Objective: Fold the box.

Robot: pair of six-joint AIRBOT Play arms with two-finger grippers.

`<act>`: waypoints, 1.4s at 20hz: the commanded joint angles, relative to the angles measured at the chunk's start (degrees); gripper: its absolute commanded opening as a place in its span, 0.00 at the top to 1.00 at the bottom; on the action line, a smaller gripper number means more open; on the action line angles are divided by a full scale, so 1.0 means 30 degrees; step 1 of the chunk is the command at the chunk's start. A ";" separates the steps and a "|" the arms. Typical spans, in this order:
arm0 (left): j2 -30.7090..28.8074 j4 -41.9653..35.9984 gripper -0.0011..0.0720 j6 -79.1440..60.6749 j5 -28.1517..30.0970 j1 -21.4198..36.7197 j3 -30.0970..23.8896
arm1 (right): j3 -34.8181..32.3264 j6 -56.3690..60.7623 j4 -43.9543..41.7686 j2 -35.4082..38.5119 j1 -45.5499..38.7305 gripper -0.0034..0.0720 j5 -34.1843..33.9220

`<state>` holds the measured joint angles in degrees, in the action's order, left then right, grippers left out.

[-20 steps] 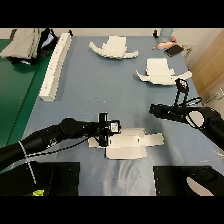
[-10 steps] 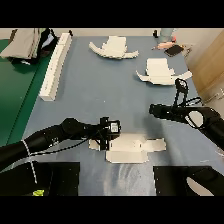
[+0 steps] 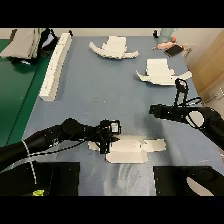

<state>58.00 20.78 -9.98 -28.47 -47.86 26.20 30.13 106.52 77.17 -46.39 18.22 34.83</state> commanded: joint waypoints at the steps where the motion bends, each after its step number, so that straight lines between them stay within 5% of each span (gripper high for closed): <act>1: -0.0204 -0.0044 0.96 0.0153 0.0357 0.0029 0.0036 | 0.0015 -0.0015 -0.0022 0.0015 0.0007 0.96 0.1100; 13: -0.0204 -0.0058 0.96 0.0160 0.0750 0.0000 0.0051 | 0.0007 -0.0474 -0.1596 0.1865 0.0044 0.96 0.9318; 22: -0.0189 -0.0051 0.96 0.0153 -0.1362 0.0000 0.0051 | 0.0007 -0.1275 -0.0750 0.3417 0.0044 0.96 0.8837; 28: -0.0189 -0.0051 0.96 0.0153 -0.1370 0.0000 0.0051 | -0.0036 -0.3140 -0.4379 0.3468 0.0860 0.96 1.4418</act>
